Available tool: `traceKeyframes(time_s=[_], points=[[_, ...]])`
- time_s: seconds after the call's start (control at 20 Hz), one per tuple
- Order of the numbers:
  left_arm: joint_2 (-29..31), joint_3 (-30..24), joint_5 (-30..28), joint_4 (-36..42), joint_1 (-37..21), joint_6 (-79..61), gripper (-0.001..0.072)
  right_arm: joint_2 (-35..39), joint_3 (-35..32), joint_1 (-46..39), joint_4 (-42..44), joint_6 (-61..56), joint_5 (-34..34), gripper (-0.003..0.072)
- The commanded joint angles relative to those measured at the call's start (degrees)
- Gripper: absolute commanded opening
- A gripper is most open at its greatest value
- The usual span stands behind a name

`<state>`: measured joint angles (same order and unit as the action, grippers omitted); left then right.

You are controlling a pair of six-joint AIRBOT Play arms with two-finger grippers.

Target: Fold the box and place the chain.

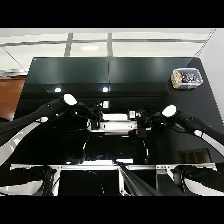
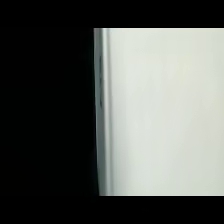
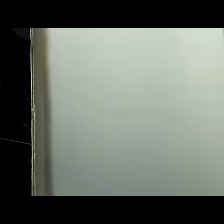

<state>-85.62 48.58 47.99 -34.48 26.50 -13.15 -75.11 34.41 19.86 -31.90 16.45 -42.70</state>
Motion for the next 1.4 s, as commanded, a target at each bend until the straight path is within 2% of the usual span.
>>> traceKeyframes(time_s=[0.0, 0.2, 0.8, 0.85, 0.9, 1.05, 1.1, 1.15, 1.25, 1.35], points=[[0.00, 0.04, 0.07, -0.02, -0.02, 0.09, 0.0026, -0.04, 0.02, -0.35, -0.61, -0.39, -0.39, 0.0606], [0.00, 0.04, 0.07, -0.02, -0.02, 0.09, 0.0026, -0.04, 0.02, -1.92, -1.66, -0.79, -2.21, 0.0606], [-0.02, 0.04, 0.02, 0.00, -0.02, 0.09, 0.0026, -0.04, 0.02, -1.95, -1.60, -1.01, -1.84, 0.0603], [-0.02, 0.04, 0.00, 0.00, -0.02, 0.09, 0.0027, -0.04, 0.02, -1.95, -1.64, -1.01, -1.90, 0.0527], [-0.02, 0.04, 0.00, 0.00, -0.02, 0.07, 0.0027, -0.04, 0.02, -1.95, -1.62, -1.01, -1.88, 0.0485], [0.00, 0.04, 0.04, 0.00, -0.02, 0.09, 0.0028, -0.04, 0.02, -1.95, -1.57, -1.03, -1.86, 0.0485], [0.00, 0.07, 0.04, 0.00, -0.02, 0.11, 0.0057, -0.04, 0.02, -1.95, -1.51, -1.18, -1.79, 0.0485], [0.07, 0.13, 0.04, 0.00, -0.02, 0.11, 0.0186, -0.04, 0.02, -1.95, -0.85, -1.92, -1.36, 0.0484], [0.28, 0.66, 0.15, -0.04, -0.24, 0.39, 0.0372, -0.04, 0.04, -1.95, 0.48, -2.73, -0.02, 0.0485], [0.42, 1.57, 0.42, -0.11, -0.87, 5.03, 0.0604, -0.04, 0.04, -1.92, 0.52, -2.73, 0.07, 0.0484]])
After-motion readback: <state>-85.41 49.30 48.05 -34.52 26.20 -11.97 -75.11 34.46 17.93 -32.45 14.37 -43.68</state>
